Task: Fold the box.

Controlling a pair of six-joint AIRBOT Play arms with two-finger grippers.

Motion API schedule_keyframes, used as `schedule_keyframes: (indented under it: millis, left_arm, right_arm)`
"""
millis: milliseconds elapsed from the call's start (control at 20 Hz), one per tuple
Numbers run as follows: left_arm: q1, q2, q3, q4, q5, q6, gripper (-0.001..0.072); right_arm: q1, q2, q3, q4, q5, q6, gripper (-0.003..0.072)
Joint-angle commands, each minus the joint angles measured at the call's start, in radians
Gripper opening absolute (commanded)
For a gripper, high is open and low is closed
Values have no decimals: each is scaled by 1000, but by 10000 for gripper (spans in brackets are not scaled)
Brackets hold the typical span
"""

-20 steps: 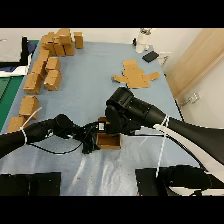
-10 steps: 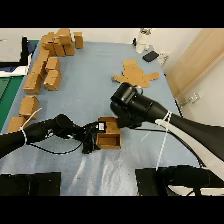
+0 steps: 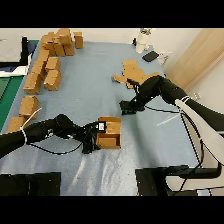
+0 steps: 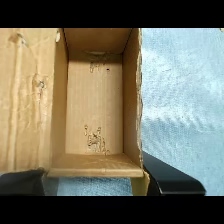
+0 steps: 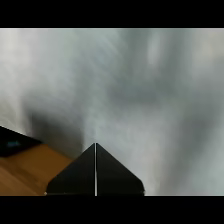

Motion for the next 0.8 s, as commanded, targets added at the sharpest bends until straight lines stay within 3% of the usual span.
schedule_keyframes:
  millis: [0,450,750]
  left_arm:
    - [1,0,1,0,2,0,517]
    - [2,0,1,0,-1,-1,517]
    - [57,53,-13,88,-124,-33,518]
  right_arm:
    - [-63,-55,-5,242,101,-251,3]
    - [-56,-60,-5,245,66,-267,3]
    - [-56,-60,-5,246,58,-224,3]
